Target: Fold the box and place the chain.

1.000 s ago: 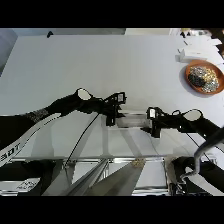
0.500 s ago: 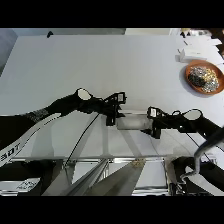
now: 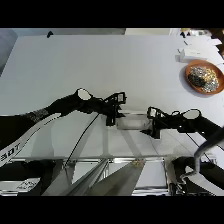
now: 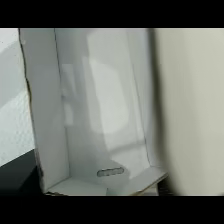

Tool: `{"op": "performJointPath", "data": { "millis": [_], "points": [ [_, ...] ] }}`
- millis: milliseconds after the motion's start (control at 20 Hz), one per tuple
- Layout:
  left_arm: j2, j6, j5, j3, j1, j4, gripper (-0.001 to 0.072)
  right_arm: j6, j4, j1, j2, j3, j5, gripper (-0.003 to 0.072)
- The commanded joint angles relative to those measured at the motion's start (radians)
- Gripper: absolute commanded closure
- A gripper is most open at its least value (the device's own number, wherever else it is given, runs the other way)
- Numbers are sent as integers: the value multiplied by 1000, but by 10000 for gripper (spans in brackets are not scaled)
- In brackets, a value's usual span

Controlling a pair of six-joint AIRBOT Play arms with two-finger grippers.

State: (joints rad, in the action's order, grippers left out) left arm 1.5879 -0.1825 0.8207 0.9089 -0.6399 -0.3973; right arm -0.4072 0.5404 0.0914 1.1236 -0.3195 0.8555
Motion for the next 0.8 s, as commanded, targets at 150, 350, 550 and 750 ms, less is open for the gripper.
{"op": "performJointPath", "data": {
  "millis": [150, 350, 550, 750],
  "points": [
    [0, 0, -1, 0, 0, 0, 701, -25, 2, 0, 25, 1, 1, 277],
    [0, 0, -1, 0, 0, 0, 701, -24, 26, 0, 25, 1, -6, 277],
    [0, 0, -1, 0, 0, 0, 701, -21, 39, 0, 24, 1, -6, 276],
    [0, 0, -1, 0, 0, 0, 701, -21, 39, 0, 24, 1, -6, 276]
  ]
}}
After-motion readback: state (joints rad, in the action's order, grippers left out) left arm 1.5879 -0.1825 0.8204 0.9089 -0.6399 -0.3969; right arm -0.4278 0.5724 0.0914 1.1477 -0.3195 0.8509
